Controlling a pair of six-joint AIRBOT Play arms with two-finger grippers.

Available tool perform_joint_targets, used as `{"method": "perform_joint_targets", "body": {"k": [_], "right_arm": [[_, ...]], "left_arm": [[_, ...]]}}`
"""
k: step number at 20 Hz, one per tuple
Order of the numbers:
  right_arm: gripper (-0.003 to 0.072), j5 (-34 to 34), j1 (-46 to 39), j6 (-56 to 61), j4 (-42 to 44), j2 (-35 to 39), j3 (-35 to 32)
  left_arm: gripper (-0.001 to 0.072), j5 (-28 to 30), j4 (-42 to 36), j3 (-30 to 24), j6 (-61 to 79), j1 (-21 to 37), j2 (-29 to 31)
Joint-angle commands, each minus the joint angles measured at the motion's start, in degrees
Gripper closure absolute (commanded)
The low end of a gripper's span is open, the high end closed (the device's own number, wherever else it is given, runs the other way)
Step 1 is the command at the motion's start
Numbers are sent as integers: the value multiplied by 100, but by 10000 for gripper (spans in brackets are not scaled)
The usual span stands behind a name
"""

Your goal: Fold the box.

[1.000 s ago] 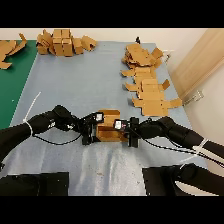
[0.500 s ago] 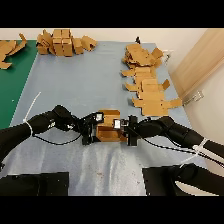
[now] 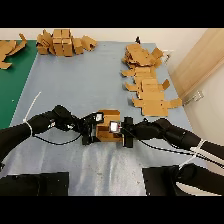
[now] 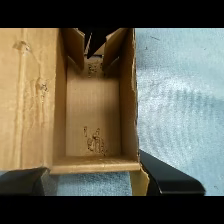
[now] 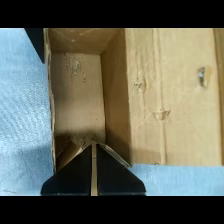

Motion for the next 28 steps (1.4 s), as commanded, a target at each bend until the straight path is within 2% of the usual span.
{"method": "perform_joint_targets", "body": {"k": [1,2,3,6,7,8,15,16,17,18,19,20,21,22,23,25,27,28], "right_arm": [[628,92,50,-9,105,-13,4],[571,92,50,-7,116,-13,4],[466,83,50,-9,129,-13,4],[450,72,50,-7,160,-13,4],[337,70,50,-7,160,-13,4],[257,72,50,-7,157,-13,4],[256,2,44,122,-50,-9,4],[260,-68,39,472,-262,-9,4],[376,-216,-2,1115,-570,0,4],[542,-422,-59,1860,-964,39,7],[601,-706,-109,2892,-1589,142,13],[609,-1062,-170,4148,-2310,286,59],[683,-1574,-238,5635,-3086,507,166],[683,-2079,-315,6907,-3713,789,271],[684,-2514,-413,7696,-4140,1075,345],[685,-3335,-828,8487,-4503,1554,378],[685,-3882,-1587,8603,-4048,1655,358],[685,-3858,-2022,8557,-3536,1631,323]], "left_arm": [[234,4,-2,4,0,0,4],[235,4,0,4,0,0,4],[235,4,-2,4,0,0,4],[235,4,-2,4,0,0,4],[235,4,-2,4,0,0,4],[235,4,-2,4,0,0,4],[235,4,-2,4,0,0,4],[235,4,-2,4,0,0,4],[234,4,-2,4,0,0,4],[235,4,-2,4,0,0,4],[235,4,0,4,0,0,4],[235,4,-2,4,0,0,4],[234,4,-2,4,0,0,4],[235,4,0,4,0,0,4],[235,4,-2,4,0,0,4],[235,4,-2,4,0,0,4],[234,4,-2,4,0,0,4],[235,4,-2,4,0,0,4]]}}
